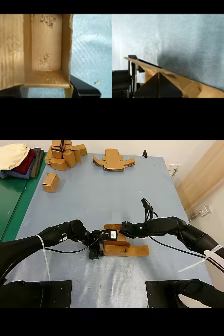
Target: Fold the box.
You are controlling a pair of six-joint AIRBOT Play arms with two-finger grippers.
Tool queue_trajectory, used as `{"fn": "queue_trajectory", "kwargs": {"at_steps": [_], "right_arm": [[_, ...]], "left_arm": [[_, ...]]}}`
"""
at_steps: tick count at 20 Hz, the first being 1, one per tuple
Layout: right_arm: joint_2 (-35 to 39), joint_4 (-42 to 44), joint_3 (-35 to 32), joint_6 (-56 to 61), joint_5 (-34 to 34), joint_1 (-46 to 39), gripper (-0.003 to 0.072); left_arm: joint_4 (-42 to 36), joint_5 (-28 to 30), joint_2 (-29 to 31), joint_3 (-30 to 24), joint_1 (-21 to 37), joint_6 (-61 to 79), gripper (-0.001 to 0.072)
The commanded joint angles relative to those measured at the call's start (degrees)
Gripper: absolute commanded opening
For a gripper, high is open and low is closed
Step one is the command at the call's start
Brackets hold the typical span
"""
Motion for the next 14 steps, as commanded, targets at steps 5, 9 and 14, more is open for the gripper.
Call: {"fn": "queue_trajectory", "kwargs": {"at_steps": [5, 9, 14], "right_arm": [[-3.28, -2.38, 0.50, -0.24, -0.68, 0.04, 0.0005], [-5.03, -2.38, 0.37, -0.26, -1.22, 0.09, 0.0005], [-5.07, -2.73, 0.35, -0.26, -1.20, 1.05, 0.0004]], "left_arm": [[-0.66, 0.17, -0.02, 0.96, 0.00, -0.59, 0.0384], [-5.11, 1.66, -0.02, 0.92, 0.02, 2.51, 0.0384], [-7.08, 4.22, -0.02, 0.87, 0.07, 3.56, 0.0384]]}}
